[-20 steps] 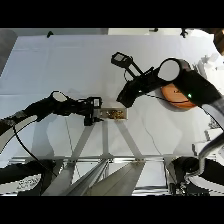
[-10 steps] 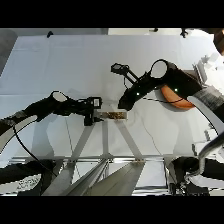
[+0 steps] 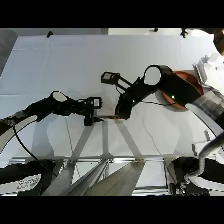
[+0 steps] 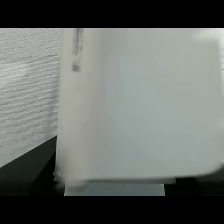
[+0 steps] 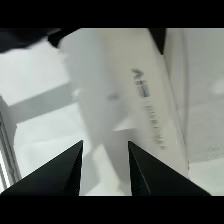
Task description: Fold the box and place the chain.
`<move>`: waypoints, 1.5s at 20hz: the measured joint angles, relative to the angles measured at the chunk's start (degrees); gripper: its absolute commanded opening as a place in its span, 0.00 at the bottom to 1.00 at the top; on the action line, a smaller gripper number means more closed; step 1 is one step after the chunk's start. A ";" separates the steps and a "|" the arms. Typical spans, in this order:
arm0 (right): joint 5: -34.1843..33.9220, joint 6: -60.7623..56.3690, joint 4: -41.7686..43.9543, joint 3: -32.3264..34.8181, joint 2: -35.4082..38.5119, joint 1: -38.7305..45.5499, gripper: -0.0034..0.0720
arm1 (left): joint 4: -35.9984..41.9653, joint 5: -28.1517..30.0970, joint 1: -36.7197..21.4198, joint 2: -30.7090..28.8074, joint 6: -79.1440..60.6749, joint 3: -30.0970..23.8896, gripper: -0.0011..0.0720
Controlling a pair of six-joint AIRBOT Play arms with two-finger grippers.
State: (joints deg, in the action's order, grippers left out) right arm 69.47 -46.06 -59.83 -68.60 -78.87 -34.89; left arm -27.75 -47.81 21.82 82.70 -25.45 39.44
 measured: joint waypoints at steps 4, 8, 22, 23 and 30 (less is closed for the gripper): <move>-2.01 0.02 -5.55 2.01 5.03 -5.05 0.17 | 0.00 -0.02 0.00 0.00 0.00 0.00 0.61; -6.95 -2.43 -8.35 10.29 10.80 -8.90 0.06 | 0.00 0.00 0.00 -0.02 0.00 0.00 0.61; -31.12 -13.33 -7.30 24.00 9.60 -10.45 0.05 | 0.00 0.00 0.00 0.00 0.00 0.00 0.61; -31.71 -13.40 -7.34 24.06 9.53 -10.45 0.05 | 0.00 0.00 0.00 -0.02 0.00 0.00 0.61; -35.69 -13.99 -7.41 24.20 8.85 -10.45 0.05 | 0.00 0.00 0.00 -0.02 0.00 0.00 0.61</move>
